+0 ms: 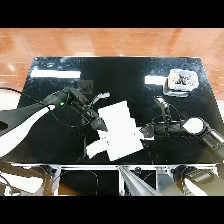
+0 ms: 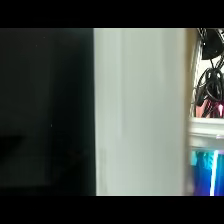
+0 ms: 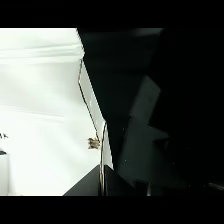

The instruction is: Fold the box and place the chain.

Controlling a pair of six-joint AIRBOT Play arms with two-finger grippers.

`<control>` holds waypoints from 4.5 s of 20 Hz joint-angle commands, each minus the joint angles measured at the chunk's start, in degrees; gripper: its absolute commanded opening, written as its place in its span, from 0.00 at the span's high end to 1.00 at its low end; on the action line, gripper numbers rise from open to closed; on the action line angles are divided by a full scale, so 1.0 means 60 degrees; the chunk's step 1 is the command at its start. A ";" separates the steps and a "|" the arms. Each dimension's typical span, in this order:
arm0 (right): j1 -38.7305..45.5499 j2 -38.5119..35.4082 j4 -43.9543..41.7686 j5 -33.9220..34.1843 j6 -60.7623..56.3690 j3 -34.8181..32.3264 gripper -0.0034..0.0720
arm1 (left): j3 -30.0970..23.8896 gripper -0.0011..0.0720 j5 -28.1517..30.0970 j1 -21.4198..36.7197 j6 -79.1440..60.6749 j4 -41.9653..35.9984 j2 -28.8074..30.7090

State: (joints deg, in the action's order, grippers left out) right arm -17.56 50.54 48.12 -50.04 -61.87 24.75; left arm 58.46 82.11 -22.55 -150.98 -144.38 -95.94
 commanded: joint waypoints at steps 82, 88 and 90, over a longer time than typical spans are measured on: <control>-0.4630 0.0568 0.2062 0.3417 0.6699 -0.0324 0.00 | -0.2634 0.96 -0.6466 -0.2393 -0.2616 0.4233 0.3523; -0.4630 0.0240 0.2062 0.3330 0.5504 -0.0324 0.00 | -0.2634 0.96 -0.6455 -0.2393 -0.2616 0.4237 0.3523; -0.4557 0.0091 0.2095 0.3311 0.5224 -0.0324 0.00 | -0.2634 0.96 -0.6455 -0.2393 -0.2616 0.4237 0.3523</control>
State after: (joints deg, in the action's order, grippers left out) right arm -45.23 52.21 60.58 -29.95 -26.79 22.81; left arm 42.68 43.33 -36.91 -166.65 -118.98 -74.76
